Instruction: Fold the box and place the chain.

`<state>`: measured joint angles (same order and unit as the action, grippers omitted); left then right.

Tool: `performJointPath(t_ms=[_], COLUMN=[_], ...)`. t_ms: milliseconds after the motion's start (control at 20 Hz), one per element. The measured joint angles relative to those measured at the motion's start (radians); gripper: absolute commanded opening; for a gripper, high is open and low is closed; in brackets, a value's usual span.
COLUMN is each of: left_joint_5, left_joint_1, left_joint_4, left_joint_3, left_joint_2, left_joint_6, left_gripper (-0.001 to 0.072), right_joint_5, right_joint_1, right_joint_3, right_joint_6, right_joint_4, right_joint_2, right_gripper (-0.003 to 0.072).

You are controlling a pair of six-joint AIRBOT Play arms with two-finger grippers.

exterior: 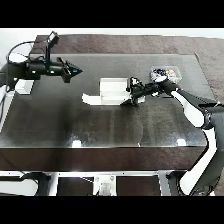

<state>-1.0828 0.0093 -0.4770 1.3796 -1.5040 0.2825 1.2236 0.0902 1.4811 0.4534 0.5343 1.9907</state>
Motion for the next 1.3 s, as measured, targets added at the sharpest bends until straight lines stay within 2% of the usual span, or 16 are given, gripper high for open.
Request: performJointPath(t_ms=[150,350,700,1000,1300], left_joint_5=[0.084,0.158,0.25,0.269,0.253], left_joint_1=[0.001,0.0,0.0,0.0,-0.018], left_joint_4=[-0.106,-0.171,-0.19,-0.124,-0.012], left_joint_3=[-0.069,-0.201,-0.396,-0.444,-0.451], left_joint_2=[0.07,0.101,0.113,0.106,0.014], left_joint_6=[0.232,0.449,0.572,0.612,0.63], left_gripper=[0.0016,0.0018,0.0019,0.002,0.002], right_joint_5=[0.0,0.0,0.0,0.0,0.0], right_joint_1=[0.0,0.0,0.0,0.0,0.0], right_joint_3=[0.0,0.0,0.0,0.0,0.0], right_joint_6=[0.0,0.0,0.0,0.0,0.0], right_joint_4=[0.0,0.0,0.0,0.0,0.0], right_joint_2=[0.0,0.0,0.0,0.0,0.0], right_gripper=[0.0582,0.0582,0.0582,0.0582,0.0582])
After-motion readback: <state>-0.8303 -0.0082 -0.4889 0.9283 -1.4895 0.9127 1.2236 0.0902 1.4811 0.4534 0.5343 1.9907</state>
